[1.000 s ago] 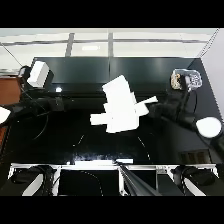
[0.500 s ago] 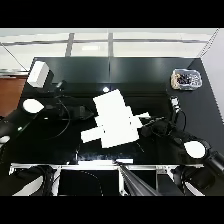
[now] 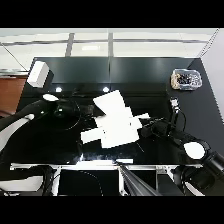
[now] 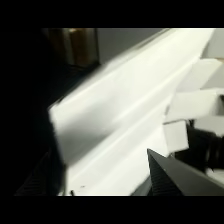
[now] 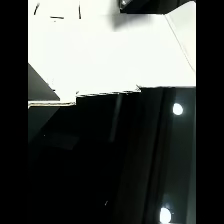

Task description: Fold the box and place the chain.

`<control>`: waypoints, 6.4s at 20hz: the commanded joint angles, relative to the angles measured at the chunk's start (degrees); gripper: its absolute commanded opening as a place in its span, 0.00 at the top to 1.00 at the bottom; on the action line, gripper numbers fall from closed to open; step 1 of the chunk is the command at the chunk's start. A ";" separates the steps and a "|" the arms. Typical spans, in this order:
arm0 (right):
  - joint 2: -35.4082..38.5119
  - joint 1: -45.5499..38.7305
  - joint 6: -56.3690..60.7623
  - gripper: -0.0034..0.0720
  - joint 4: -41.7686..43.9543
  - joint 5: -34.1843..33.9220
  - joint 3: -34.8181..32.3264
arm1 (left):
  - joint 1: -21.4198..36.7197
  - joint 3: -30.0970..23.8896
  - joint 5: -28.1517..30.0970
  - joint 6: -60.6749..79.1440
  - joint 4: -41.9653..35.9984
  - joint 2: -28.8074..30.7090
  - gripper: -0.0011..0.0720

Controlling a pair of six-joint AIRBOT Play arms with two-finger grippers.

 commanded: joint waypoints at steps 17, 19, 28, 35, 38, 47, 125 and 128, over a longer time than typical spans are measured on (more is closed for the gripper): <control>0.07 -7.45 0.63 0.10 -5.53 15.91 4.00 | -2.36 16.04 -20.85 14.21 14.88 -11.80 0.96; 0.07 -13.86 0.57 0.10 -15.82 29.79 10.19 | -2.16 16.87 -20.76 14.16 15.43 -11.43 0.96; 0.07 -18.67 -17.22 0.11 -33.16 37.92 20.98 | -12.74 16.48 0.85 22.93 28.55 5.79 0.96; 0.04 -18.67 -26.45 0.11 -30.93 38.86 20.98 | -21.46 11.82 11.23 29.20 30.23 6.62 0.96; -0.09 -18.67 -29.20 0.11 -27.39 38.95 20.87 | -21.86 8.07 14.71 32.06 30.27 6.60 0.96; -6.47 -18.67 -46.73 0.11 -14.01 38.82 17.62 | -21.38 2.86 24.39 37.00 32.63 6.14 0.95; -21.00 0.63 -59.67 0.11 -6.69 32.89 12.22 | -21.38 2.97 20.90 40.04 32.39 6.14 0.95; -21.03 0.63 -59.63 0.11 -4.11 29.59 12.22 | -21.38 2.97 20.90 40.04 32.39 6.14 0.95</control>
